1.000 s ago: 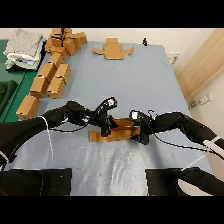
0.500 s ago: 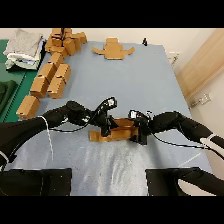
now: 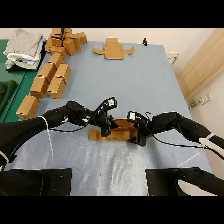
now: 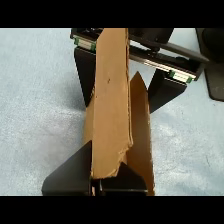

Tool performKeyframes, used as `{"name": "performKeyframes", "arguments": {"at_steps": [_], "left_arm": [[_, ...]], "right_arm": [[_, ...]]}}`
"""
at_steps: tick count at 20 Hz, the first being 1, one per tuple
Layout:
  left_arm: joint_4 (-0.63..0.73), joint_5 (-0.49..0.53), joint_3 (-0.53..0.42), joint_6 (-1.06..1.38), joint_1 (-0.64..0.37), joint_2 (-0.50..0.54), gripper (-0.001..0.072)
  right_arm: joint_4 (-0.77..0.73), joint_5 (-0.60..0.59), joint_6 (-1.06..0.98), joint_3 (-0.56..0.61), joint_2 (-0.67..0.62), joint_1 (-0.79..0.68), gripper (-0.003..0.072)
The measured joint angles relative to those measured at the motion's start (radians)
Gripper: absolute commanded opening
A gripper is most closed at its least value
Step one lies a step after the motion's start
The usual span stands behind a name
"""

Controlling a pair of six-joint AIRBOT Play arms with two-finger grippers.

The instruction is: Fold the box.

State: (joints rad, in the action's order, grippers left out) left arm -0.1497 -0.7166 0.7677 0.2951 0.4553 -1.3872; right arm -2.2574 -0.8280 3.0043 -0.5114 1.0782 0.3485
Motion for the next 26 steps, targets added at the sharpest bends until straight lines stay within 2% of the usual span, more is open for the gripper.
{"name": "performKeyframes", "arguments": {"at_steps": [12, 26], "left_arm": [[0.001, 0.001, 0.0, 0.0, 0.0, 0.0, 0.0012], [0.001, 0.0, 0.0, 0.0, 0.0, 0.0, 0.0012]], "right_arm": [[0.036, 0.057, -0.003, 0.001, 0.003, 0.032, 0.072], [0.113, 0.027, -0.003, 0.001, -0.009, 0.032, 0.072]]}}
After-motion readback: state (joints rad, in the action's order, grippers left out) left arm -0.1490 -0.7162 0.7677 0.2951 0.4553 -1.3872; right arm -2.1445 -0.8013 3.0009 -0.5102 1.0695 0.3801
